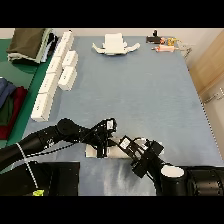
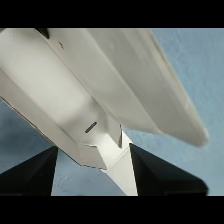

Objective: Fold the box.

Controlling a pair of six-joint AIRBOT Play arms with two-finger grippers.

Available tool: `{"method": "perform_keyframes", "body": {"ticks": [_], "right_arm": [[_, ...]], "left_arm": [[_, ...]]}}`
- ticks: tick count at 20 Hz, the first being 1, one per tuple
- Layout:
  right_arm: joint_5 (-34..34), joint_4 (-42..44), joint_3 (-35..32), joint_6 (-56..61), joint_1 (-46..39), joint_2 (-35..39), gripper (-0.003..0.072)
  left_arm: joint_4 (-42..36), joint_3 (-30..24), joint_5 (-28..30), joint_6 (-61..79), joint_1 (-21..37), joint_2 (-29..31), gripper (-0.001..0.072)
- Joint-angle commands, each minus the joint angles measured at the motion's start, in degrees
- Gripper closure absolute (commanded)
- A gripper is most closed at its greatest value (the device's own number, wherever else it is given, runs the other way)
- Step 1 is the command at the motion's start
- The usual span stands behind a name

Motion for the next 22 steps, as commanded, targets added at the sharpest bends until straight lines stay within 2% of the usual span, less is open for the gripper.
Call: {"method": "perform_keyframes", "body": {"ticks": [1,4,9,12,15,18,22], "right_arm": [[0.9,-0.2,-0.3,-9.3,-3.3,2.2,-0.0034],[7.8,5.0,-2.7,-21.2,-9.8,6.0,-0.0034],[16.2,26.0,-5.7,-53.4,-27.1,10.5,-0.0034],[18.8,41.5,-5.9,-76.8,-38.8,9.6,-0.0034],[18.0,56.2,-5.9,-95.6,-50.8,5.6,-0.0034],[14.4,60.9,-5.8,-101.4,-57.4,1.7,-0.0034],[11.9,59.1,-5.8,-101.4,-57.9,1.8,-0.0034]], "left_arm": [[0.0,0.0,0.0,0.0,0.0,0.0,0.0695],[0.0,0.0,0.0,0.0,0.0,0.0,0.0695],[0.0,0.0,0.0,0.0,0.0,0.0,0.0695],[0.0,0.0,0.0,0.0,0.0,0.0,0.0695],[0.0,0.0,0.0,0.0,0.0,0.0,0.0695],[0.0,0.0,0.0,0.0,0.0,0.0,0.0695],[0.0,0.0,0.0,0.0,0.0,0.0,0.0695]]}}
